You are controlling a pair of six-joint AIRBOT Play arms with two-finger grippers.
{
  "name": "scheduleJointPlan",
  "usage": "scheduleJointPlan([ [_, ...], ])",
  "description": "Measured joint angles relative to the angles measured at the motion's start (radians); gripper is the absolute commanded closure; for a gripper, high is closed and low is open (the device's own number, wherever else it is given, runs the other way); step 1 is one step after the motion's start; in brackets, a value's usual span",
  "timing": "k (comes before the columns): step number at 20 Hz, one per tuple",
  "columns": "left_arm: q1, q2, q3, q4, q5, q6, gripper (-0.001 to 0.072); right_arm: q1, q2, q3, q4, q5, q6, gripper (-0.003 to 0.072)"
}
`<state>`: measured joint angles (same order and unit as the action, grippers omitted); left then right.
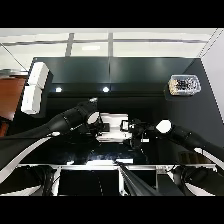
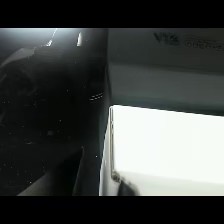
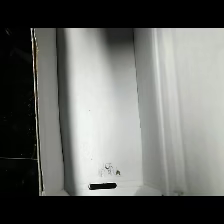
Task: Fold the box and place the chain.
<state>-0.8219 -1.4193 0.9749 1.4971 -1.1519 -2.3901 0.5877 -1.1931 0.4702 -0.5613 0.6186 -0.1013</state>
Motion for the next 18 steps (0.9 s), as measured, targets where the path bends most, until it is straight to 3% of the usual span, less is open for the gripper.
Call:
scheduleJointPlan([
  [3, 0.000, -0.007, 0.000, 0.001, 0.008, 0.000, 0.0473, 0.000, 0.000, 0.000, 0.000, -0.001, 0.000, 0.0217],
  [8, -0.001, -0.015, 0.000, -0.013, 0.019, 0.003, 0.0663, 0.000, 0.000, 0.000, -0.001, -0.002, -0.002, 0.0217],
  [14, -0.001, -0.018, 0.000, -0.019, 0.015, 0.004, 0.0678, 0.000, 0.000, 0.000, -0.001, -0.002, 0.000, 0.0215],
  [15, -0.001, -0.018, 0.000, -0.019, 0.015, 0.004, 0.0678, 0.000, 0.000, 0.000, -0.001, -0.002, 0.000, 0.0179],
  [16, -0.001, -0.018, 0.000, -0.020, 0.015, 0.003, 0.0678, 0.000, 0.000, 0.000, 0.000, -0.002, 0.001, 0.0017],
  [18, -0.001, -0.018, 0.000, -0.025, 0.015, -0.002, 0.0678, 0.000, 0.000, 0.000, 0.003, -0.002, 0.012, -0.0021],
])
